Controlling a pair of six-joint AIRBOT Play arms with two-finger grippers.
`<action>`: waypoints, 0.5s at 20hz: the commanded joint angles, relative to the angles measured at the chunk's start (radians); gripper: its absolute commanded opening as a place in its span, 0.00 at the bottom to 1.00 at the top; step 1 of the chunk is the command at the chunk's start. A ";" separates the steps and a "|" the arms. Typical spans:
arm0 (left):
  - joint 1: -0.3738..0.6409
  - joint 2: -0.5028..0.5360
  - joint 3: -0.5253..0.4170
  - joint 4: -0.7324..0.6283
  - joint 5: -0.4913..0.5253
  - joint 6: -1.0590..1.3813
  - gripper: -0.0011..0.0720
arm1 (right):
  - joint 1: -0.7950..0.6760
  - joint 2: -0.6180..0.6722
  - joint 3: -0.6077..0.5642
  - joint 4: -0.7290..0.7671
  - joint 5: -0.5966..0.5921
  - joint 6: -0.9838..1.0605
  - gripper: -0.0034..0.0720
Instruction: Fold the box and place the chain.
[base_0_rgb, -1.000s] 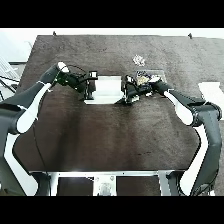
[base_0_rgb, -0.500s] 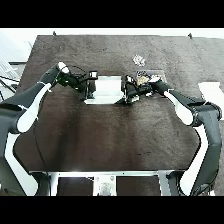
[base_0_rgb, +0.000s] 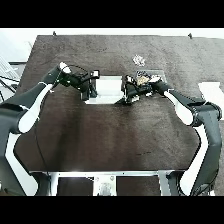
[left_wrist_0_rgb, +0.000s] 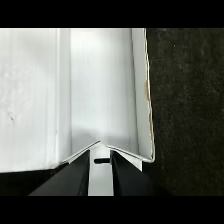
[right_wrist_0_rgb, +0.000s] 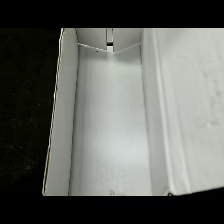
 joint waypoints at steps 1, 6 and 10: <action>-0.001 -0.016 0.000 -0.032 0.001 0.008 0.26 | 0.001 0.000 0.000 0.000 0.000 0.000 0.83; -0.001 -0.021 0.000 -0.050 0.002 0.008 0.60 | 0.001 0.000 0.000 0.000 0.000 0.000 0.83; -0.001 -0.021 0.000 -0.055 -0.007 0.008 0.60 | 0.001 0.000 0.000 0.000 0.000 0.000 0.83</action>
